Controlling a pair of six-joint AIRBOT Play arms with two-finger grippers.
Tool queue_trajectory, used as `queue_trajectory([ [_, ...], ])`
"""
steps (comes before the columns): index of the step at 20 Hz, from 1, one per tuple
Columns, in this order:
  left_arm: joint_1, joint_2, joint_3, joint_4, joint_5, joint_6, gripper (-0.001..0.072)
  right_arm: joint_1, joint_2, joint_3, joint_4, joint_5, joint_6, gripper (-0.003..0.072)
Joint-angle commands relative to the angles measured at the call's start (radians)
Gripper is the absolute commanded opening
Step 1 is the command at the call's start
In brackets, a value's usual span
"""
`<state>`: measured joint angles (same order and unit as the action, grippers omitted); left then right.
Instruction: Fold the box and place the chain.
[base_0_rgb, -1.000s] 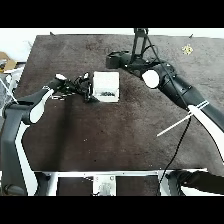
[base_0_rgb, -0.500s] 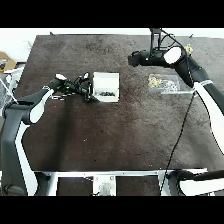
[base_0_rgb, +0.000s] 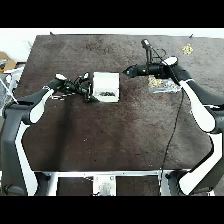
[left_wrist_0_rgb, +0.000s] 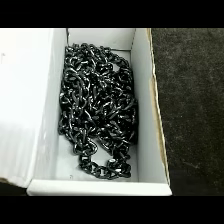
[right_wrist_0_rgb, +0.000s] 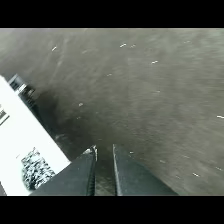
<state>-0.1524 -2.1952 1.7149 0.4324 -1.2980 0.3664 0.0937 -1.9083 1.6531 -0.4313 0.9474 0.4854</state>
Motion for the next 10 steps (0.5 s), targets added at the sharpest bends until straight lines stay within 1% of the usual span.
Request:
queue_trajectory([
  [1, 0.0, 0.0, 0.0, 0.0, 0.0, 0.0, 0.0344, -0.001, -0.048, 0.004, 0.122, 0.117, -0.194, 0.014],
  [3, 0.0, 0.0, 0.0, 0.0, 0.0, 0.0, 0.0343, -0.001, -0.046, 0.004, 0.138, 0.123, -0.242, 0.0139],
  [8, 0.0, 0.0, 0.0, 0.0, 0.0, 0.0, 0.0344, 0.029, -0.043, 0.004, 0.147, 0.201, -0.335, 0.0138],
  [10, 0.0, 0.0, 0.0, 0.0, 0.0, 0.0, 0.0343, 0.044, -0.032, 0.002, 0.143, 0.206, -0.338, 0.0137],
])
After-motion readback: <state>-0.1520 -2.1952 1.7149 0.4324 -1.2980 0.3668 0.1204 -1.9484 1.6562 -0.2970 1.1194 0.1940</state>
